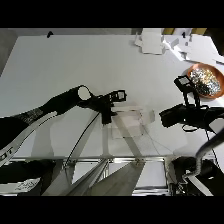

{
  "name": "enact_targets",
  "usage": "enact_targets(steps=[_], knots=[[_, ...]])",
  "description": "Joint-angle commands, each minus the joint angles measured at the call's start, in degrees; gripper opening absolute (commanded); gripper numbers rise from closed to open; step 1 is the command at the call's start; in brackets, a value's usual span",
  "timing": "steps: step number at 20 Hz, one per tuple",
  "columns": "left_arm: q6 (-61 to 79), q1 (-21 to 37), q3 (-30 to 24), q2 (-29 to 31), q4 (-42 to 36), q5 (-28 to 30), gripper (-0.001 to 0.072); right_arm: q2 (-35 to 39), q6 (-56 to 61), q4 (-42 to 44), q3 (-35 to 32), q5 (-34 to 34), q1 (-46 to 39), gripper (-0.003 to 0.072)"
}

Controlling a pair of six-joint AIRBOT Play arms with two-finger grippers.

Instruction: Fold the box and place the chain.

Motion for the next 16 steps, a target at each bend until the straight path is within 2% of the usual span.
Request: enact_targets(steps=[1, 16], knots=[[0.0, -0.04, -0.04, 0.02, 0.0, -0.31, 0.0014, 0.04, 0.0, 0.02, 0.04, 0.02, 0.04, 0.0334], [0.96, -0.07, 0.0, 0.07, -0.33, -0.42, 0.0008, 0.04, -4.72, 0.24, 0.04, 1.29, 0.04, 0.0334]])
